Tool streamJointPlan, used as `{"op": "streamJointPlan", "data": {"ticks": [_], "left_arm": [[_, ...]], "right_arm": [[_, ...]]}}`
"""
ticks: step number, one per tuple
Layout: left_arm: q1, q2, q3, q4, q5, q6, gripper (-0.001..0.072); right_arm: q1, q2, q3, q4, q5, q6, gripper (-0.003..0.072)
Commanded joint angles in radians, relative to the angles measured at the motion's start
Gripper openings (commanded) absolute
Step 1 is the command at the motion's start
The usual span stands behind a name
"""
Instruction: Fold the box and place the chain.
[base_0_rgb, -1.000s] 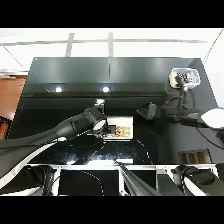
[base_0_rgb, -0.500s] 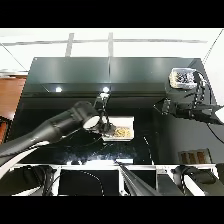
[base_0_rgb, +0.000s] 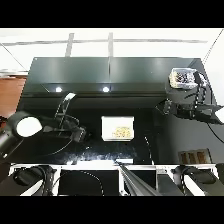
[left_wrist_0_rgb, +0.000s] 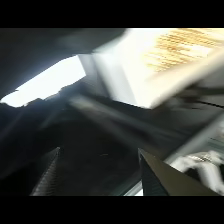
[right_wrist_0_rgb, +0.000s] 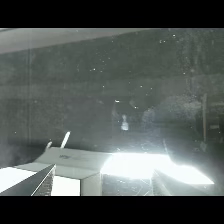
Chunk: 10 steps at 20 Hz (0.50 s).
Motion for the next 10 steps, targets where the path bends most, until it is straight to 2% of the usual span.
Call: {"op": "streamJointPlan", "data": {"ticks": [1,2,3,7,10], "left_arm": [[0.194,0.081,-0.196,-0.475,0.051,0.690,0.0553],[0.195,0.070,-0.209,-0.467,0.064,0.829,0.0560],[0.190,0.058,-0.215,-0.467,0.081,0.975,0.0714],[0.125,-0.004,-0.211,-0.437,0.171,1.378,0.0707],[0.099,-0.127,-0.204,-0.457,0.179,1.545,0.0708]], "right_arm": [[0.000,0.001,0.001,-0.006,0.003,0.000,0.0706],[0.000,0.001,0.001,-0.006,0.004,0.001,0.0707],[0.000,0.001,0.001,-0.006,0.003,0.001,0.0706],[0.000,0.001,0.001,-0.006,0.006,0.000,0.0706],[0.000,0.001,0.001,-0.006,0.014,0.000,0.0706]]}}
